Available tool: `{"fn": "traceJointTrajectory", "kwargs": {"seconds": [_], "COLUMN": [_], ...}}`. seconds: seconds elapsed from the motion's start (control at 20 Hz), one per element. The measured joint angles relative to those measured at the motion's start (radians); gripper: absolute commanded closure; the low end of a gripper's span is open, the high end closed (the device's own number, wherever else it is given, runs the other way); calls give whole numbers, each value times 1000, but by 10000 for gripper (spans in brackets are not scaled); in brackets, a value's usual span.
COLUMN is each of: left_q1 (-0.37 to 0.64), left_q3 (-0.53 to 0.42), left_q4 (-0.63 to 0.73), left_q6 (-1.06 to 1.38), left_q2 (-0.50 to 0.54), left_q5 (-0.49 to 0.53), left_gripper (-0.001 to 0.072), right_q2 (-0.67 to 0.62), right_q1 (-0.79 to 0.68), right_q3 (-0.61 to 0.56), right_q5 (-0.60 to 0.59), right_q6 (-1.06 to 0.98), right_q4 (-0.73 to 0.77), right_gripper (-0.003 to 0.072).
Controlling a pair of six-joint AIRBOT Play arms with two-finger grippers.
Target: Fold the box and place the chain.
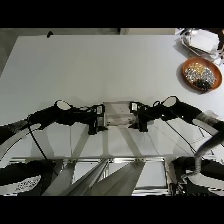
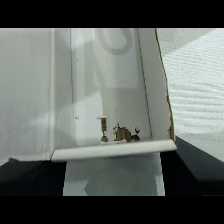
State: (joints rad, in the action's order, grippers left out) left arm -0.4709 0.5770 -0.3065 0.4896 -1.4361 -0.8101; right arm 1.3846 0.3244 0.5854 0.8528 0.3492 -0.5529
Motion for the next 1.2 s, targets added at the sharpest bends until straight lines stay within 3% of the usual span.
{"fn": "traceJointTrajectory", "kwargs": {"seconds": [0.35, 0.45, 0.65, 0.85, 1.1, 1.15, 1.2], "left_q1": [0, 0, -1, -1, -1, -1, -1], "left_q3": [0, 0, 0, 0, 0, 0, 0], "left_q4": [0, 0, 4, 2, 1, 1, 0], "left_q6": [0, 0, 0, 0, 0, 0, 0], "left_q2": [0, 0, -1, -2, -2, -2, -2], "left_q5": [1, 3, 12, 8, 4, 3, 2], "left_gripper": [499, 499, 499, 499, 499, 499, 499], "right_q2": [0, -1, -25, -87, -193, -220, -248], "right_q1": [0, 0, 0, 0, 0, 0, 0], "right_q3": [0, 0, 0, 0, 0, 1, 1], "right_q5": [-1, 3, 3, 2, 46, 55, 67], "right_q6": [0, -3, -42, -182, -392, -441, -485], "right_q4": [0, -1, -38, -179, -395, -446, -491], "right_gripper": [261, -24, -23, -23, -4, 100, 287]}}
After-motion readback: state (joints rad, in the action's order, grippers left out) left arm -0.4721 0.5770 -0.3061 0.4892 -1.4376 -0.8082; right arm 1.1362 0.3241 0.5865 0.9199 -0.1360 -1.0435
